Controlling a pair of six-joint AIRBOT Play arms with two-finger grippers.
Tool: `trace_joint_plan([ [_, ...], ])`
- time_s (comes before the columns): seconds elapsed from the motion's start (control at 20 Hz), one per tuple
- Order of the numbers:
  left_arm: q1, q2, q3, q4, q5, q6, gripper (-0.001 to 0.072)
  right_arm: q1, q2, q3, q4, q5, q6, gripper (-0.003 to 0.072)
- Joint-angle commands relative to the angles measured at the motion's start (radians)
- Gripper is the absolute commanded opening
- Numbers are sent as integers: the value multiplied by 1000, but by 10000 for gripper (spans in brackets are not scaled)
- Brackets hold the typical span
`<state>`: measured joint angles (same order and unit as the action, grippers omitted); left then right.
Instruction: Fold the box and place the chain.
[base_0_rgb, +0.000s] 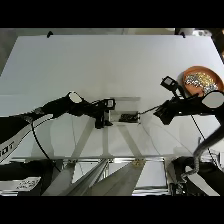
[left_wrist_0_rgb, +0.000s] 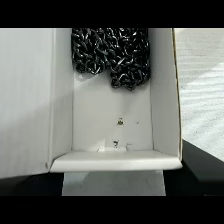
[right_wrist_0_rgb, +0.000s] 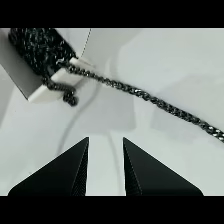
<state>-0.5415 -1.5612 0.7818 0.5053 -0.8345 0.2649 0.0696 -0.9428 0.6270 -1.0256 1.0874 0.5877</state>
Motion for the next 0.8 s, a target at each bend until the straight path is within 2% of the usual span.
trace_joint_plan([
  [0.0, 1, 0, 1, 0, 0, 0, 450, 64, -67, -1, -30, 14, -158, 243],
  [0.25, 1, 0, 1, 0, 0, 0, 450, 193, -183, -1, -27, -27, -178, 242],
  [0.45, 1, 0, 1, 0, 0, 0, 450, 206, -256, -6, 24, -50, -178, 242],
  [0.75, 1, 0, 1, 0, 0, 0, 450, 235, -262, -61, 47, -176, -179, 244],
])
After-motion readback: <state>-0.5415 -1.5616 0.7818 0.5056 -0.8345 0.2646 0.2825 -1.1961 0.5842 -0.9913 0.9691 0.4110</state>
